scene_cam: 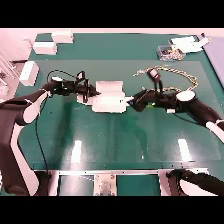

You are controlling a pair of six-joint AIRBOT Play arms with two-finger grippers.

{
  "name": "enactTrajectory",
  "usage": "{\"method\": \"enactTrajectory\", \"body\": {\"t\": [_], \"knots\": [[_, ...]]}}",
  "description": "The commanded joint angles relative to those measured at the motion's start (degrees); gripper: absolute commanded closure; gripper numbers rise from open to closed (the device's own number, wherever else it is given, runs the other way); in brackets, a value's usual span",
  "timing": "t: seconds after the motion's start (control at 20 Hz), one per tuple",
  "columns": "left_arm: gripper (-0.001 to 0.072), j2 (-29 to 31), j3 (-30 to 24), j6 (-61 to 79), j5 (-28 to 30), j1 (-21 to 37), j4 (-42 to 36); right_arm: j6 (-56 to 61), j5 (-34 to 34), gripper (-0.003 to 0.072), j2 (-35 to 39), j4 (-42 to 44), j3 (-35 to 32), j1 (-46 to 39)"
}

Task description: Fold the box and place the chain.

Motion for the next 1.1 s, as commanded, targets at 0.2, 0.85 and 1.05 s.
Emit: {"method": "enactTrajectory", "body": {"t": [0.2,0.85,1.05], "knots": [[0.0688,0.0,0.0,0.0,0.0,0.0,-0.1,-21.8,-17.3,0.011,1.6,-4.1,-9.2,11.4],[0.0688,0.0,0.0,0.0,0.0,0.0,-0.1,-26.3,-30.0,0.011,-2.4,-4.5,-9.0,17.4],[0.0688,0.0,0.0,0.0,0.0,0.0,-0.1,-26.3,-29.8,0.011,-6.5,-4.3,-6.1,17.4]]}}
